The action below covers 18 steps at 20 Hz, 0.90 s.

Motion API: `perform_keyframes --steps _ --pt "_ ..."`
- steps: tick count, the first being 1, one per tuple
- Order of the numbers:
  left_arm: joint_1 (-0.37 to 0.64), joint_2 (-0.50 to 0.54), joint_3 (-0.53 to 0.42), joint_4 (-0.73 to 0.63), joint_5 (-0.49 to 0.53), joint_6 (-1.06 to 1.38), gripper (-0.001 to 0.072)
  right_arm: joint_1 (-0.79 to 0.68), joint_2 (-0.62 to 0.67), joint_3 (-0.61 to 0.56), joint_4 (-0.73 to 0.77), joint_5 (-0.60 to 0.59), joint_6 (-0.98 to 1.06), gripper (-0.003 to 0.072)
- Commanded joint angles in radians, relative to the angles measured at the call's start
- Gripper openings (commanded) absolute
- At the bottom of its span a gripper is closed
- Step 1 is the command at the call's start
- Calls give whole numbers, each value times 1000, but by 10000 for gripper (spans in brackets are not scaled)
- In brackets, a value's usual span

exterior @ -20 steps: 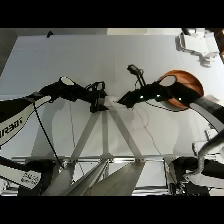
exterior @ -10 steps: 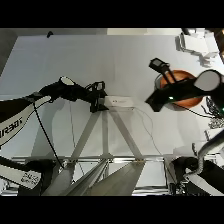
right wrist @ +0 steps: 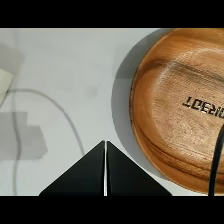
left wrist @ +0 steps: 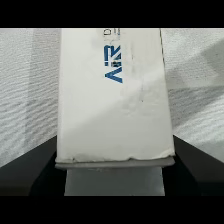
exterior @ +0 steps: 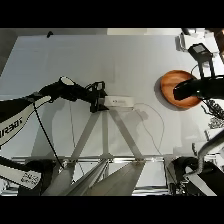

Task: Fold the box and place the chain.

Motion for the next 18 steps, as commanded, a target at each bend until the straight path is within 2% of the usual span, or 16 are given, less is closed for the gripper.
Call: perform_keyframes --steps 1,12,15,16,17,18 --pt "1 0 0 0 0 0 226 -8 8 0 -20 -6 54 9" --pt "1 0 0 0 -2 0 214 -8 8 0 -17 -7 54 9" --pt "1 1 0 10 -40 -40 194 -8 8 0 -17 -7 54 9" --pt "2 7 0 5 -46 -66 62 -8 8 0 -17 -7 54 9" --pt "3 23 0 9 -62 -117 7 -8 8 0 -17 -7 54 9" --pt "3 49 0 31 -78 -196 8 -8 8 0 -17 -7 54 9"
